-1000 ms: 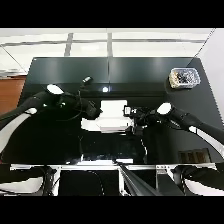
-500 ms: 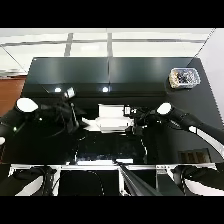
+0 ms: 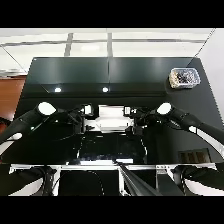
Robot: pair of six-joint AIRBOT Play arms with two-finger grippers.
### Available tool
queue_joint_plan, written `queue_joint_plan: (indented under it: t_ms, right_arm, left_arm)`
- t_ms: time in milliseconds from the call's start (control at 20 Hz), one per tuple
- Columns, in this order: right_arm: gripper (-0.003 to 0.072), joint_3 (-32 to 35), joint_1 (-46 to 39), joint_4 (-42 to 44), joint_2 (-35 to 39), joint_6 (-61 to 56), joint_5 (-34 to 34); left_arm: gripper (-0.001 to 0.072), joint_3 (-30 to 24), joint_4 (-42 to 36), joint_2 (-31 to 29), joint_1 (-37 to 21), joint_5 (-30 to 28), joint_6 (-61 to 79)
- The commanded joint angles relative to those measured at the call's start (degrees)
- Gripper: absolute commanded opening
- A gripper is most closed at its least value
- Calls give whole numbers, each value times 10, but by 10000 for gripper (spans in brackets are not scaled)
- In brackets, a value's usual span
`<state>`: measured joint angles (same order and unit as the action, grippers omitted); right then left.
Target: Fold the box and place the chain.
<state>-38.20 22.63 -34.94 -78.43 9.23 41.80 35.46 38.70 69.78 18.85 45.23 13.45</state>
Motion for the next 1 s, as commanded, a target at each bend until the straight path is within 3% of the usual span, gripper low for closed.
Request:
queue_joint_plan:
  t_ms: [0,50,100,150,250,300,350,650,700,750,950]
  right_arm:
    - [168,0,0,0,0,0,0]
    - [168,0,0,0,0,0,0]
    - [168,0,0,0,0,0,0]
    - [168,0,0,0,0,0,0]
    - [168,0,0,0,0,0,0]
    - [168,0,0,0,0,0,0]
    - [168,0,0,0,0,0,0]
    - [168,0,0,0,0,0,0]
    - [168,0,0,0,0,0,0]
    - [168,0,0,0,0,0,0]
    - [168,0,0,0,0,0,0]
  left_arm:
    - [696,30,-26,46,23,24,20]
    - [694,33,-25,52,26,34,24]
    - [630,34,-25,53,27,34,27]
    - [490,34,-25,52,26,35,26]
    - [373,35,-12,52,26,35,25]
    - [264,35,-11,52,26,35,26]
    - [235,35,-12,52,27,35,27]
    - [243,35,-26,52,34,31,14]
    - [280,35,-25,51,29,24,9]
    - [367,36,-24,51,22,23,9]
    - [382,49,-16,51,3,28,-2]
